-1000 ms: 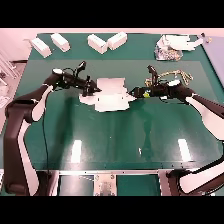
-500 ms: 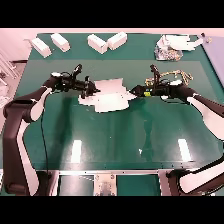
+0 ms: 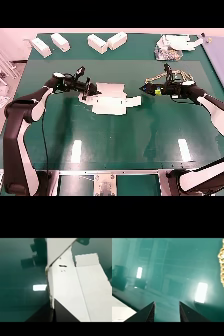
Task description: Fold the box and place the chain.
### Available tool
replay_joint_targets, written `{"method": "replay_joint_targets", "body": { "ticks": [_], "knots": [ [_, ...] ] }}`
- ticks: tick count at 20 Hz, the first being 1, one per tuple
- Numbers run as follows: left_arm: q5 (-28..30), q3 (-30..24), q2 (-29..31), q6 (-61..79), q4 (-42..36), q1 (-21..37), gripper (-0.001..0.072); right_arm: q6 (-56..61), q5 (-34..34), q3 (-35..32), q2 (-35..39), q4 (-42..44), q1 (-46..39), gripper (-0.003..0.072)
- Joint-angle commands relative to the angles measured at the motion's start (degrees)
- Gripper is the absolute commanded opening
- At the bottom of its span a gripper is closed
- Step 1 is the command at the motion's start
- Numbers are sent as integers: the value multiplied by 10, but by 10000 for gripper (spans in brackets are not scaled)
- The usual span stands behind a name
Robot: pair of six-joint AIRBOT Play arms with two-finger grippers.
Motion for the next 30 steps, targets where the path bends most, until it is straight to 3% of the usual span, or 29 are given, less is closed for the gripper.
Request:
{"method": "replay_joint_targets", "body": {
  "ticks": [1, 30],
  "knots": [
    [1, 0, 0, 6, -5, -1, 14, -6, 2, 0, 0, 0, -9, 378],
    [45, -19, 3, 27, -8, 6, 14, -46, 1, -1, -10, 0, -1, 378]
  ]
}}
